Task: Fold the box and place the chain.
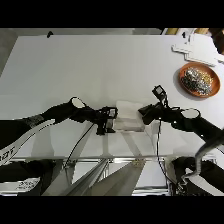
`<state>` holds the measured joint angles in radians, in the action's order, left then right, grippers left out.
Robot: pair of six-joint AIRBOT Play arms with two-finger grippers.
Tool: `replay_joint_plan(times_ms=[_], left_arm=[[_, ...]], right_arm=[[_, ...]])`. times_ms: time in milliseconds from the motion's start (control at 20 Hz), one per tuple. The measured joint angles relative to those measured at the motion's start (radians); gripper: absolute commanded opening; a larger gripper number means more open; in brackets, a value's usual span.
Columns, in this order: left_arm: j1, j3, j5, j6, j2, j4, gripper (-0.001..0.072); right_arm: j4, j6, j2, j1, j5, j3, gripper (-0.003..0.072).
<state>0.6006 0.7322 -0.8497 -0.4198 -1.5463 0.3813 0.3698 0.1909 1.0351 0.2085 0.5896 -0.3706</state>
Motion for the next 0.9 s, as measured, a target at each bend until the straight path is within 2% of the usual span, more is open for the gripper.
replay_joint_plan(times_ms=[200,350,400,500,600,750,850,900], left_arm=[[0.000,0.000,0.000,0.000,0.000,0.000,0.0206],[0.000,0.000,0.000,0.000,0.000,0.000,0.0206],[0.000,0.000,0.000,0.001,0.000,0.000,0.0206],[0.000,0.000,0.000,0.001,0.000,0.000,0.0206],[0.000,0.000,0.000,0.001,0.000,0.000,0.0206],[0.000,0.000,0.000,0.001,0.000,-0.001,0.0206],[0.000,0.000,0.000,0.001,0.000,-0.002,0.0206],[0.000,0.000,0.000,0.001,0.000,-0.002,0.0206]], right_arm=[[0.351,0.209,-0.135,0.001,0.181,-0.098,0.0012],[0.581,0.203,-0.259,0.001,0.354,-0.134,0.0013],[0.636,0.155,-0.285,0.001,0.408,-0.139,0.0051],[0.705,0.055,-0.312,0.001,0.494,-0.140,0.0267],[0.724,-0.010,-0.314,0.001,0.513,-0.122,0.0280],[0.711,-0.066,-0.298,0.001,0.443,-0.069,0.0272],[0.683,-0.114,-0.291,0.001,0.387,-0.031,0.0220],[0.661,-0.145,-0.290,0.001,0.365,-0.012,0.0162]])
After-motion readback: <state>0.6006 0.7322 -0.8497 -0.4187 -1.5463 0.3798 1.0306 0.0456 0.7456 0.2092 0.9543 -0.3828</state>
